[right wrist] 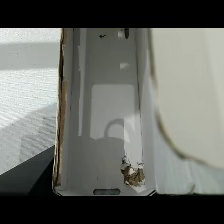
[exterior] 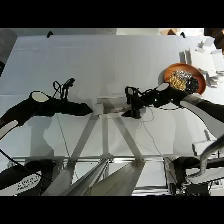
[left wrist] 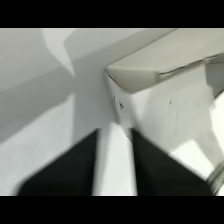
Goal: Fold the box and place the chain.
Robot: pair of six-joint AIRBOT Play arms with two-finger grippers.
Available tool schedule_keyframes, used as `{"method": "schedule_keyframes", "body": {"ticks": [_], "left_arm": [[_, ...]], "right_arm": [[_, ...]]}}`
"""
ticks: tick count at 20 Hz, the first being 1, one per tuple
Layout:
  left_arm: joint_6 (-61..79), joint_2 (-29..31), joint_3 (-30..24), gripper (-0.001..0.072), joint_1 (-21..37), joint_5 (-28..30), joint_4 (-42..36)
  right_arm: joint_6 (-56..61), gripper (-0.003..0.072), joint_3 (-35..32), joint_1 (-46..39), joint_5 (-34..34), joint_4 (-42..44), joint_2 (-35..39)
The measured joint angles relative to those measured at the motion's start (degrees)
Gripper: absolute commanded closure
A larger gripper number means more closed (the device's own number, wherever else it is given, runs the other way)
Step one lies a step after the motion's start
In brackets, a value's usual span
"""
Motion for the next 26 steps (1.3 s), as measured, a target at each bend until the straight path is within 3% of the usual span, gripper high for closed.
{"method": "schedule_keyframes", "body": {"ticks": [10, 11, 12, 13, 26], "left_arm": [[0.9, 0.5, 0.0, 0.0351, -1.4, 0.9, -5.8], [0.9, 0.5, 0.0, 0.0289, -1.9, 1.4, -5.9], [0.9, 0.5, 0.0, 0.0162, -2.6, 1.7, -6.0], [0.9, 0.5, 0.0, 0.0132, -3.4, 2.5, -6.0], [0.1, 0.5, 0.0, 0.0155, -14.4, 18.0, -4.1]], "right_arm": [[0.0, 0.0181, 0.0, 0.0, 0.0, 0.0, 0.0], [0.0, 0.0181, 0.0, 0.0, 0.0, 0.0, 0.0], [0.0, 0.0181, 0.0, 0.0, 0.0, 0.0, 0.0], [0.0, 0.0181, 0.0, 0.0, 0.0, 0.0, 0.0], [0.0, 0.0181, 0.0, 0.0, -0.1, 0.0, 0.0]]}}
